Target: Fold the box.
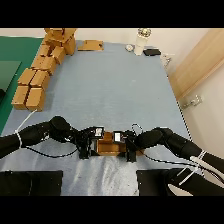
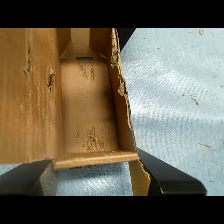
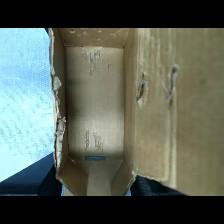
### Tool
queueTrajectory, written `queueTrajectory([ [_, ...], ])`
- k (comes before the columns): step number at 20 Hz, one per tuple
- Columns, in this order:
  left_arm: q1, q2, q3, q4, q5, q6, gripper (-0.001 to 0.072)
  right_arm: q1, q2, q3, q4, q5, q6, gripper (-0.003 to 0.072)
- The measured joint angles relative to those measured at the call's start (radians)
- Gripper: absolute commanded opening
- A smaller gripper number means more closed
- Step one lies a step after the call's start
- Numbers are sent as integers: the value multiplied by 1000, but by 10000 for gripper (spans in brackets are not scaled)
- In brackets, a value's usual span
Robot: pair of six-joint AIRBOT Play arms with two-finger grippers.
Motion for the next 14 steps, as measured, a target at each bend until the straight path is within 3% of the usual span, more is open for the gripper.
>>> queueTrajectory([
  [2, 0, 0, 0, 2, 0, -2, 525, 0, 0, 0, 0, 0, 0, 502],
  [4, 0, 0, 0, 7, -4, -1, 696, 0, 0, 0, 0, 3, 0, 502],
  [14, -4, 0, -1, 27, 5, -7, 695, -1, 0, 0, 0, 5, 0, 502],
])
